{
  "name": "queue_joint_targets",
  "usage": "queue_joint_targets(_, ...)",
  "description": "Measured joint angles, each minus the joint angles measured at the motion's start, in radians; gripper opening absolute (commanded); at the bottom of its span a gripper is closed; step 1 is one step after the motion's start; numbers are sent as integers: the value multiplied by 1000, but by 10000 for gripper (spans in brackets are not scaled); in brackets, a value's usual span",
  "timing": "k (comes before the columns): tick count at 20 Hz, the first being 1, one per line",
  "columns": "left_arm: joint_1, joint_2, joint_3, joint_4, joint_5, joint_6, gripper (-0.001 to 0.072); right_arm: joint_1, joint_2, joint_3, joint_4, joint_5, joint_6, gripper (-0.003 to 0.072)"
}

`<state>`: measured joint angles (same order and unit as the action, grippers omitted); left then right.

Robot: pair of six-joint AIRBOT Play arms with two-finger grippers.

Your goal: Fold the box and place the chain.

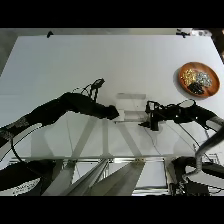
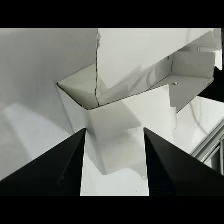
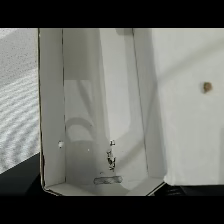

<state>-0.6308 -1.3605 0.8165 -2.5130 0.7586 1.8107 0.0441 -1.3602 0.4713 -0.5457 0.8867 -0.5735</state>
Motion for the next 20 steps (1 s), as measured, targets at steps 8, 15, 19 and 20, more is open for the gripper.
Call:
queue_joint_targets(8,-3,-84,156,245,184,-293,418,0,0,0,0,0,0,412)
queue_joint_targets(15,-64,-95,188,317,196,-420,417,0,0,0,0,0,0,412)
queue_joint_targets(19,-89,-107,232,332,181,-466,416,0,0,0,0,0,0,412)
queue_joint_targets(20,-93,-113,240,338,179,-480,417,0,0,0,0,0,0,412)
